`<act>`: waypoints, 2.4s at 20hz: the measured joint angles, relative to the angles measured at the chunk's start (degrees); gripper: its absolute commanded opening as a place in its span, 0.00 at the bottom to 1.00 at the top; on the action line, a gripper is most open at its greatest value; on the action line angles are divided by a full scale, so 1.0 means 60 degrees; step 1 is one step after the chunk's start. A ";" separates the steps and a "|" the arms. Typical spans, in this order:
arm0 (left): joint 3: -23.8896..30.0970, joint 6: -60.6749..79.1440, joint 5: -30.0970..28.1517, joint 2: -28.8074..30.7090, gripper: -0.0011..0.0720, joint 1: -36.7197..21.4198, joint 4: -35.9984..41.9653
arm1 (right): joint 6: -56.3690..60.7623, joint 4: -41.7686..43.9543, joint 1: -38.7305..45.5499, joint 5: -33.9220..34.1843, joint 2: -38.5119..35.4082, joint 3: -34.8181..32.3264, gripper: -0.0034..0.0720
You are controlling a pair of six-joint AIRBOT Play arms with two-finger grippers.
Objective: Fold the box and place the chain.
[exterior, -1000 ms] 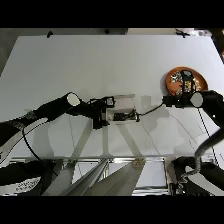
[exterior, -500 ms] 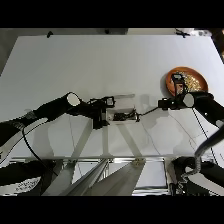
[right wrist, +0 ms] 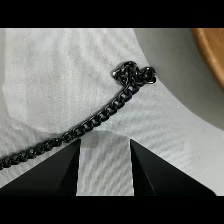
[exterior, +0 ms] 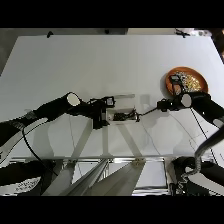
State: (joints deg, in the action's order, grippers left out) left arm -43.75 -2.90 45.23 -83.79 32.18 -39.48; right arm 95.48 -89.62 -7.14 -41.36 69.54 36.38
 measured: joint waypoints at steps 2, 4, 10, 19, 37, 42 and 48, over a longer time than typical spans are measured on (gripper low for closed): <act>0.0000 0.0000 0.0000 0.0000 0.55 0.0000 0.0000 | -0.0007 -0.0007 0.0000 -0.0073 0.0102 0.0004 0.51; 0.0000 0.0000 0.0000 0.0000 0.55 0.0000 0.0000 | -0.0022 -0.0029 -0.0004 -0.0127 0.0197 0.0015 0.51; 0.0000 0.0000 0.0000 0.0000 0.55 0.0000 0.0000 | 0.0018 -0.0044 -0.0004 -0.0189 0.0393 0.0076 0.51; 0.0000 0.0004 0.0000 0.0000 0.55 0.0000 0.0000 | -0.0018 -0.0259 -0.0004 -0.0087 0.0204 0.0546 0.51; 0.0000 0.0004 0.0000 0.0000 0.55 0.0000 0.0000 | 0.0015 -0.0291 -0.0004 0.0193 0.0674 0.0605 0.34; 0.0000 0.0004 0.0000 0.0000 0.55 0.0000 0.0000 | 0.0007 -0.0350 0.0000 0.0113 0.0725 0.0594 0.16; 0.0000 0.0004 0.0000 0.0000 0.55 0.0000 0.0000 | 0.0007 -0.0331 -0.0004 0.0120 0.0699 0.0590 0.06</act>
State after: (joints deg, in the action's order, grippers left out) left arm -43.75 -2.87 45.23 -83.79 32.18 -39.48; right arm 95.53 -91.61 -7.16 -40.64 73.73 39.92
